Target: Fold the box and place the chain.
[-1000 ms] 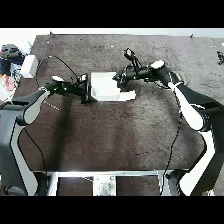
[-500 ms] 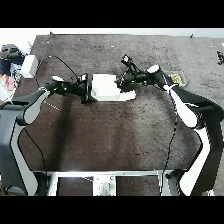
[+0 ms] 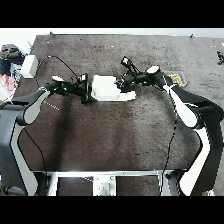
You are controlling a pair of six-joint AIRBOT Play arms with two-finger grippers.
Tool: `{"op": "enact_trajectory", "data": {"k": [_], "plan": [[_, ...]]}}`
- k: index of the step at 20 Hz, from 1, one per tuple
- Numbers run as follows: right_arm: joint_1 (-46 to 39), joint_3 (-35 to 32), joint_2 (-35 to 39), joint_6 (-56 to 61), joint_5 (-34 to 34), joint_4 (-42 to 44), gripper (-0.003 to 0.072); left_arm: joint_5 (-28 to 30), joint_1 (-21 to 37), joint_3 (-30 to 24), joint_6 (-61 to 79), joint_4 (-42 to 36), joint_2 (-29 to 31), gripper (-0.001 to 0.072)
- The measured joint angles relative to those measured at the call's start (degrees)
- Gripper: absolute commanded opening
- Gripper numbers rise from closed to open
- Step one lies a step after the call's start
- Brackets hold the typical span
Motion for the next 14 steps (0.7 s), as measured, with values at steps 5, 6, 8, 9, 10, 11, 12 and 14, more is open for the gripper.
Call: {"op": "enact_trajectory", "data": {"k": [5,6,8,9,10,11,12,14], "plan": [[0.00,0.04,5.70,0.83,0.61,-0.35,0.0009,0.02,0.00,0.00,0.00,0.04,0.00,0.0351],[0.00,0.04,7.15,0.94,1.01,-1.27,0.0010,0.02,0.00,0.00,0.00,0.02,0.00,0.0351],[0.00,0.04,9.70,1.29,3.45,-5.40,0.0587,0.02,0.00,0.00,0.00,0.02,0.00,0.0351],[0.00,0.04,10.78,1.31,5.14,-8.48,0.0708,0.02,0.00,0.00,0.00,0.00,0.00,0.0351],[0.02,0.04,11.52,1.36,6.82,-11.52,0.0707,0.02,0.00,0.02,0.00,0.00,0.00,0.0351],[0.02,-0.09,12.07,1.88,8.41,-14.64,0.0707,0.02,0.00,0.00,-0.02,0.00,0.00,0.0351],[0.02,-0.37,12.31,2.38,9.46,-17.31,0.0707,0.02,0.00,0.00,-0.02,0.00,0.00,0.0351],[0.00,-1.18,12.28,2.84,10.67,-21.64,0.0707,0.02,0.00,0.00,-0.02,-0.02,0.00,0.0351]]}}
